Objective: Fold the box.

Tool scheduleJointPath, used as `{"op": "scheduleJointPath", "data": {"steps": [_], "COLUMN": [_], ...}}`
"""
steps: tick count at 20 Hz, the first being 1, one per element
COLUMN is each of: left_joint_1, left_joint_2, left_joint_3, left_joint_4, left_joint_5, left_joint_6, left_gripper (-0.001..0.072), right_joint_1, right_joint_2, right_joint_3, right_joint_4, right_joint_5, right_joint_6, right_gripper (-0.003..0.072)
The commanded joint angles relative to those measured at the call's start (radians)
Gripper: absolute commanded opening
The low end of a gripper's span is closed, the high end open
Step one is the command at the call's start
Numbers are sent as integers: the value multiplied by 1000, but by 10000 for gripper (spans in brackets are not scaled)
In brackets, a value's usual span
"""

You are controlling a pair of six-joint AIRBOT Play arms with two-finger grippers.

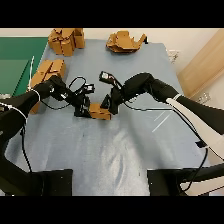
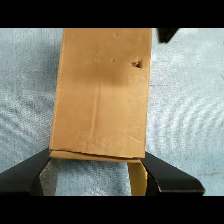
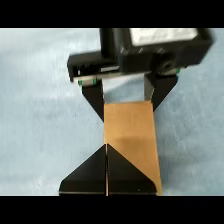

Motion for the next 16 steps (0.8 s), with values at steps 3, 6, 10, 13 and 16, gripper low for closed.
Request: {"op": "scheduleJointPath", "data": {"steps": [3, 6, 10, 13, 16], "left_joint_1": [0, 0, 0, 0, 0], "left_joint_2": [0, 0, 0, 0, 0], "left_joint_3": [0, 0, 0, 0, 0], "left_joint_4": [0, 1, 0, 1, 1], "left_joint_5": [5, -2, -2, -1, -2], "left_joint_6": [1, 0, 1, 1, 1], "left_gripper": [283, 283, 283, 283, 283], "right_joint_1": [72, 101, 105, 105, 106], "right_joint_2": [153, 125, 72, 52, 28], "right_joint_3": [-190, -227, -227, -226, -225], "right_joint_4": [94, 80, 68, 64, 63], "right_joint_5": [422, 368, 387, 396, 409], "right_joint_6": [97, 195, 213, 213, 213], "right_gripper": [-3, -1, -1, -1, -1]}}
